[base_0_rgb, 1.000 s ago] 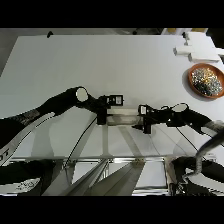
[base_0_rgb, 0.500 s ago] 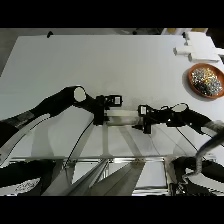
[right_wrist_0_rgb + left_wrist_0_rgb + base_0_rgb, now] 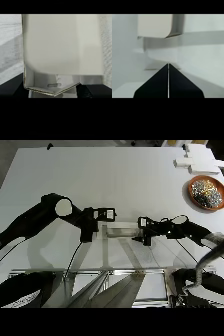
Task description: Fold the box and place the chain.
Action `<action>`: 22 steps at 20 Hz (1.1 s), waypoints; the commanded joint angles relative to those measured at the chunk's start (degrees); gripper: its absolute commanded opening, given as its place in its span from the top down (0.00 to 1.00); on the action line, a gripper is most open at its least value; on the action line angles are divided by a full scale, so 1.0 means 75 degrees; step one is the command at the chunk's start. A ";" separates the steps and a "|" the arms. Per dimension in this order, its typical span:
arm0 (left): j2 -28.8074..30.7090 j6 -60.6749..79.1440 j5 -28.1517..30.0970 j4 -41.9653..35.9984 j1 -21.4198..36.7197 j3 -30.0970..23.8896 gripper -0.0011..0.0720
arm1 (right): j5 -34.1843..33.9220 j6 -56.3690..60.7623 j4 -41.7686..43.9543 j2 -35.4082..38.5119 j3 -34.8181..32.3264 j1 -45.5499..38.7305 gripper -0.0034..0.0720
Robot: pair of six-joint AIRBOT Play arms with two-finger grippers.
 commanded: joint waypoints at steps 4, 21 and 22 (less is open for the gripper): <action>-0.0012 0.0230 0.1405 -0.2288 -0.1087 -0.0003 0.98 | 0.0009 0.0000 0.0000 0.0000 -0.0003 0.0000 0.51; -0.2331 -0.4252 0.5412 -0.2704 -0.0414 0.0000 0.97 | 0.0006 0.0000 -0.0003 0.0000 -0.0003 0.0000 0.51; -0.2288 -0.4223 0.5199 -0.2681 -0.0361 0.0000 0.97 | 0.0006 0.0000 0.0000 0.0000 -0.0003 0.0000 0.51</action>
